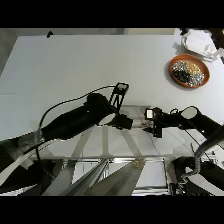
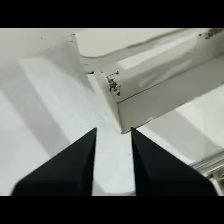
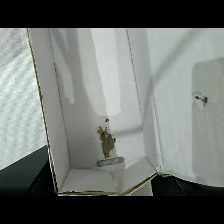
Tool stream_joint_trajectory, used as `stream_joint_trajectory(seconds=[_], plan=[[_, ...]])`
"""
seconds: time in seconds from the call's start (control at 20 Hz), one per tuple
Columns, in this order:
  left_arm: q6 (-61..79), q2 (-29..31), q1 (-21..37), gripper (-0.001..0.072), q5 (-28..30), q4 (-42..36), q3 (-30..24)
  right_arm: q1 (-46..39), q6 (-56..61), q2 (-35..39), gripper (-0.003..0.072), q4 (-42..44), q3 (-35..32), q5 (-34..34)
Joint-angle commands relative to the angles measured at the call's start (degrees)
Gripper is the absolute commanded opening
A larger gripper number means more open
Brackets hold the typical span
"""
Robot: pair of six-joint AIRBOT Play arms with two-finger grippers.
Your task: Fold the box and place the chain.
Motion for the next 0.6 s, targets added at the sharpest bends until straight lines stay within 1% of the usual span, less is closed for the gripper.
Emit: stream_joint_trajectory(seconds=[0.0,0.05,0.1,0.15,0.2,0.25,0.35,0.45,0.55], plan=[[28.2,6.1,2.4,0.0364,2.1,-1.9,-3.1,0.0,0.0,0.0,0.04,0.0,0.0,0.1],[39.4,8.4,3.7,0.0413,3.7,-4.5,-5.2,0.0,0.0,0.0,0.04,0.0,0.0,0.1],[49.3,10.6,5.0,0.0419,6.2,-7.9,-7.5,0.0,0.0,0.0,0.04,0.0,0.0,0.1],[58.5,13.0,6.5,0.0465,9.5,-12.5,-10.5,0.0,0.0,0.0,0.04,0.0,0.0,0.1],[67.2,14.8,7.8,0.062,13.4,-17.5,-13.8,0.0,0.0,0.0,0.04,0.0,0.0,0.1],[75.8,16.3,9.2,0.0704,17.8,-23.0,-17.5,0.0,0.0,0.0,0.04,0.0,0.0,0.1],[92.7,17.0,11.6,0.0707,24.9,-31.6,-24.3,0.0,0.0,0.0,0.04,0.0,0.0,0.1],[107.3,15.2,13.3,0.0705,29.7,-36.9,-29.6,0.0,0.0,0.0,0.04,0.0,0.0,0.1],[116.7,11.7,15.0,0.0705,30.2,-42.5,-31.7,0.0,0.0,0.0,0.04,0.0,0.0,0.1]])
